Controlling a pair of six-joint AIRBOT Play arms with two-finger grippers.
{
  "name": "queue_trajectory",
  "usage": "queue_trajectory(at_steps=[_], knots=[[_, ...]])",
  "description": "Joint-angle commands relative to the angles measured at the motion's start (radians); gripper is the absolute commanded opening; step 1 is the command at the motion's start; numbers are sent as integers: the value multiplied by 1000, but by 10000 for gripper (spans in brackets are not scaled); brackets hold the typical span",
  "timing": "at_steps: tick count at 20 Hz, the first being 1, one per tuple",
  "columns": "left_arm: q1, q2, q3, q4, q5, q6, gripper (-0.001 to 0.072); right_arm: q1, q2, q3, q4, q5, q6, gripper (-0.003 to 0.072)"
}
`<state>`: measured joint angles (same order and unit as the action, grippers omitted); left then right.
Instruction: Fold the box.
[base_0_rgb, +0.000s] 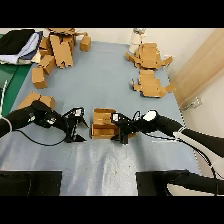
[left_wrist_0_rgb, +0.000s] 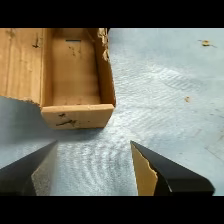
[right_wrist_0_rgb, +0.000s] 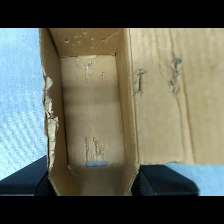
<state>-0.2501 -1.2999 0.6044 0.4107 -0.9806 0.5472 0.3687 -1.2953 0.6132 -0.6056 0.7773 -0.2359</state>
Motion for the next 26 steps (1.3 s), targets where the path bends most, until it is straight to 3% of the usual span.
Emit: queue_trajectory(at_steps=[1, 3, 14, 19, 26], knots=[[0, 46, -62, -146, 128, 117, 720, 0, 0, 0, 0, -1, 0, 500], [0, 45, -61, -188, 127, 117, 720, 0, 0, 0, 0, -1, 0, 501], [-46, 45, -60, -131, 112, 91, 720, 0, 0, 0, 0, -2, 0, 501], [-92, 45, -51, -117, 169, -66, 720, 0, 0, 0, 0, -2, 0, 501], [-93, 45, -48, -117, 173, -77, 720, 0, 0, 0, 0, -2, 0, 501]])
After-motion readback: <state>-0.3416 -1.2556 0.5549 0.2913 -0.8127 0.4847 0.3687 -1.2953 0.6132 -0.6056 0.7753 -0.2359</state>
